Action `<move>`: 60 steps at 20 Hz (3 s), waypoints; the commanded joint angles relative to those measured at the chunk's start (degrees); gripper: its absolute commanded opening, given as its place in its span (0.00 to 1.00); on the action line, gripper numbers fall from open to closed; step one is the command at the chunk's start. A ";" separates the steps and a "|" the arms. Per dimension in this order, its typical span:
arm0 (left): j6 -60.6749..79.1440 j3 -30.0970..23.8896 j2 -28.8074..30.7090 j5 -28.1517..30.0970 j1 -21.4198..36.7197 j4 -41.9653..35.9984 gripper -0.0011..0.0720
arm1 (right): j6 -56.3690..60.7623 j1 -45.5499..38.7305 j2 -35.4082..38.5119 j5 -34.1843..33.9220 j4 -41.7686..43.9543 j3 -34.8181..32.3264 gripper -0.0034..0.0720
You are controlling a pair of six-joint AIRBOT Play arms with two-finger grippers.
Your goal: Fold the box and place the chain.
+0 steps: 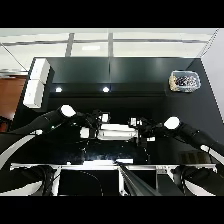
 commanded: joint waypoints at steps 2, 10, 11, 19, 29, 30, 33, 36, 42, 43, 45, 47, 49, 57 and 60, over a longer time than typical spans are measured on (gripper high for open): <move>0.00 0.04 -0.04 -0.17 0.00 0.00 0.06 | -0.07 0.02 -0.04 0.46 -0.24 -0.04 0.37; -12.00 0.09 6.99 -0.22 3.08 1.92 0.60 | -0.81 0.15 -0.04 1.25 -0.74 -0.04 0.37; -15.85 0.09 9.46 -0.44 4.02 3.15 0.60 | -3.32 0.48 -0.04 2.12 -1.73 -0.04 0.37; -47.23 0.04 22.97 -25.20 12.24 16.85 0.05 | -4.55 0.83 -0.04 1.42 -1.60 -0.04 0.37; -51.39 -10.19 22.53 -6.16 1.90 -14.71 0.05 | -4.48 0.83 -0.04 1.27 -1.44 -0.04 0.37; -47.12 -11.34 22.38 -0.85 1.90 -22.58 0.05 | -4.50 0.83 -0.04 1.27 -1.44 -0.04 0.37; -34.29 -12.07 20.41 5.27 1.86 -31.69 0.05 | -4.48 0.83 -0.04 1.27 -1.44 -0.04 0.37; -33.57 -12.07 15.08 8.20 1.84 -27.98 0.05 | -4.50 0.85 -0.04 1.27 -1.44 -0.04 0.37; -33.33 -11.93 8.68 7.37 -1.01 -22.29 0.05 | -4.50 0.85 -0.04 1.27 -1.44 -0.04 0.37; -33.35 -11.93 8.41 7.78 -2.10 -21.07 0.05 | -4.48 0.85 -0.04 1.27 -1.44 -0.04 0.37; -33.35 -11.93 8.28 8.92 -3.17 -20.83 0.05 | -4.48 0.85 -0.04 1.27 -1.44 -0.04 0.37; -33.35 -11.47 8.37 8.85 -2.86 -20.31 0.05 | -4.48 0.85 -0.04 1.27 -1.44 -0.04 0.37; -33.38 -9.64 9.60 6.71 -1.36 -16.44 0.05 | -4.48 0.85 -0.04 1.27 -1.44 -0.04 0.37; -43.69 -7.67 29.07 -13.84 11.93 25.20 0.05 | -4.48 0.85 -0.04 1.27 -1.44 -0.04 0.37; -38.80 -8.17 32.15 -24.63 12.76 29.40 0.46 | -4.48 0.85 -0.04 1.25 -1.44 -0.04 0.37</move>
